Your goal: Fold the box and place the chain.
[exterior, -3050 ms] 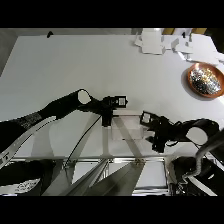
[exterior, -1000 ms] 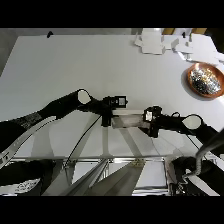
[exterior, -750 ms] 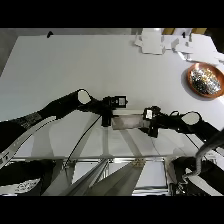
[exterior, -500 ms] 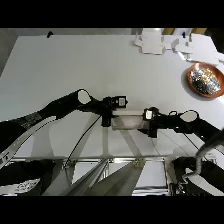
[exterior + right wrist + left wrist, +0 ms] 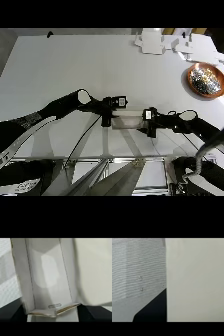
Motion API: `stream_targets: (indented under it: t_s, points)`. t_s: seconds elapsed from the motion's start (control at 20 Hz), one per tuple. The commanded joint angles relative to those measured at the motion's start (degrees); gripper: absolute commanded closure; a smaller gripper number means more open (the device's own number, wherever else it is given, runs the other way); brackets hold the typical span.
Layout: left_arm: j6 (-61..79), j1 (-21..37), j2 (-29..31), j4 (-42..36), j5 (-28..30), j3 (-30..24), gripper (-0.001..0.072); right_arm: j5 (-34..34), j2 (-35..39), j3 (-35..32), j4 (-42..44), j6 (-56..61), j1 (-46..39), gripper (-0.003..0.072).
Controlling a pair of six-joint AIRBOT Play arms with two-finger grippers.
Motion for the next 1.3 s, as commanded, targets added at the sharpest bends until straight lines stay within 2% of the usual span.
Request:
stream_targets:
  t_s: [0.0, 0.25, 0.35, 1.25]
  points:
    - [0.0, 0.0, 0.0, 0.0, 0.1, 0.0, 0.0700, -0.5, -1.3, 0.0, 0.9, -2.7, 0.0, 0.0169]
    - [0.0, 0.0, 0.0, 0.0, 0.1, 0.0, 0.0700, -0.9, -1.9, 0.0, 1.0, -3.5, 0.0, 0.0184]
    - [0.0, 0.0, 0.0, 0.0, 0.1, 0.0, 0.0700, -1.4, -2.6, 0.0, 1.0, -3.5, 0.0, 0.0237]
    - [0.0, 0.0, 0.0, 0.0, 0.1, 0.0, 0.0700, -1.6, -2.6, 0.0, 0.9, -3.5, 0.0, 0.0237]
